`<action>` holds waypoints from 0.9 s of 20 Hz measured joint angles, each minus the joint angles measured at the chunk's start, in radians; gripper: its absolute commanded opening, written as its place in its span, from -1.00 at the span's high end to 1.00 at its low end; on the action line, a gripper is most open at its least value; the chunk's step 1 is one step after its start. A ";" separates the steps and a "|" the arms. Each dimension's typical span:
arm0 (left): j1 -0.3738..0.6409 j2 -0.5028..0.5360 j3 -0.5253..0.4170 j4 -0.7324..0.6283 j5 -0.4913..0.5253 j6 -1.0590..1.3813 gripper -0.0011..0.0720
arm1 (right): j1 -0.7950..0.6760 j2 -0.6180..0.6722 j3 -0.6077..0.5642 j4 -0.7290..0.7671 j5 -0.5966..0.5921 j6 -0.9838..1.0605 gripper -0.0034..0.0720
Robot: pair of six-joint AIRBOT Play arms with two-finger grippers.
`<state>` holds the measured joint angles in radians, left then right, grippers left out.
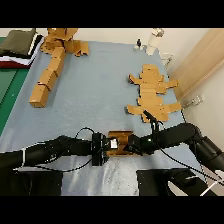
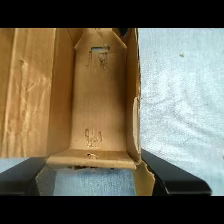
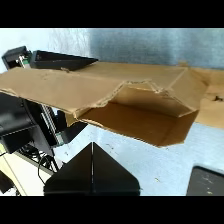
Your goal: Fold the box.
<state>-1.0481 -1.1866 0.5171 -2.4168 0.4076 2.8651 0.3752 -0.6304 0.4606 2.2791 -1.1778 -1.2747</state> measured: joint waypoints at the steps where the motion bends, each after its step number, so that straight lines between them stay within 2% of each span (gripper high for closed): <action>1: 0.000 -0.002 0.002 0.000 0.000 0.000 -0.85 | 0.000 0.000 0.000 0.000 0.000 0.000 0.91; 4: 0.000 -0.004 0.010 0.000 0.001 0.000 -0.84 | 0.000 0.000 0.000 0.000 0.000 0.000 0.91; 5: 0.000 -0.005 0.012 0.000 0.000 0.000 -0.64 | 0.000 0.000 0.000 0.000 0.000 0.000 0.91; 6: 0.000 -0.006 0.013 0.000 0.001 0.000 -0.35 | 0.000 0.000 0.000 0.000 0.000 0.000 0.91; 15: -0.003 -0.017 0.018 0.003 0.003 -0.008 -0.33 | 0.000 0.000 0.001 0.002 0.000 0.000 0.91; 18: -0.003 -0.003 0.018 0.026 0.034 -0.015 -0.33 | 0.000 0.001 0.008 0.006 0.000 0.000 0.91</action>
<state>-1.0512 -1.1892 0.5346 -2.3909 0.4419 2.8498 0.3752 -0.6296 0.4690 2.2856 -1.1778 -1.2747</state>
